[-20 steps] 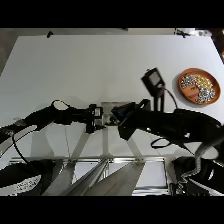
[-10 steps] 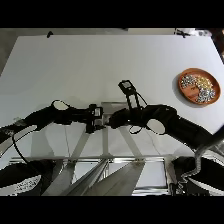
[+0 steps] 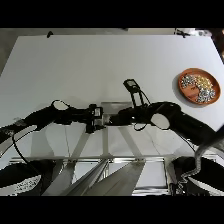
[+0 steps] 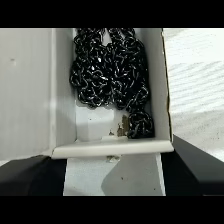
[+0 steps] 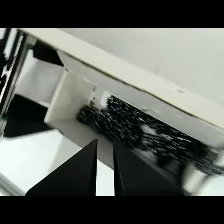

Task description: Fold the box and place the chain.

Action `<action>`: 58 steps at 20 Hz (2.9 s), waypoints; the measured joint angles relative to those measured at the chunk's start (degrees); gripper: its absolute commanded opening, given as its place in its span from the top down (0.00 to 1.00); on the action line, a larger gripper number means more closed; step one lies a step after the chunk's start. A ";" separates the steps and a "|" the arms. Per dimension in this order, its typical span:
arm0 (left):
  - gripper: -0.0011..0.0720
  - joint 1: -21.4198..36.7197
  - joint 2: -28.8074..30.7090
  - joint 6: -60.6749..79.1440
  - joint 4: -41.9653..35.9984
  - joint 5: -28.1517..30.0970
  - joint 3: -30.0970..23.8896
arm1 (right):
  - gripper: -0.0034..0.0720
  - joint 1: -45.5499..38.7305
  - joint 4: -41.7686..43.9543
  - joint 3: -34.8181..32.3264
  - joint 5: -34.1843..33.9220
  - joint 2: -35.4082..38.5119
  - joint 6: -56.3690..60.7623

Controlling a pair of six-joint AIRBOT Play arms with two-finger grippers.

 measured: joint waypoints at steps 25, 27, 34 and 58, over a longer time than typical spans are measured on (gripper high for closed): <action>0.64 0.00 0.00 0.02 0.00 0.00 0.00 | 0.31 -25.22 25.66 -11.23 6.56 -7.63 -116.30; 0.64 0.02 0.00 0.00 -0.02 0.00 0.00 | 0.31 -24.26 26.73 -11.23 6.51 -7.93 -117.22; 0.64 0.00 0.00 0.02 -0.02 0.00 0.00 | 0.35 -23.34 28.70 -11.23 2.67 -8.26 -118.36; 0.64 0.00 0.00 -0.02 -0.02 -0.07 -0.02 | 0.94 -20.68 24.15 -10.71 -5.38 -7.50 -108.69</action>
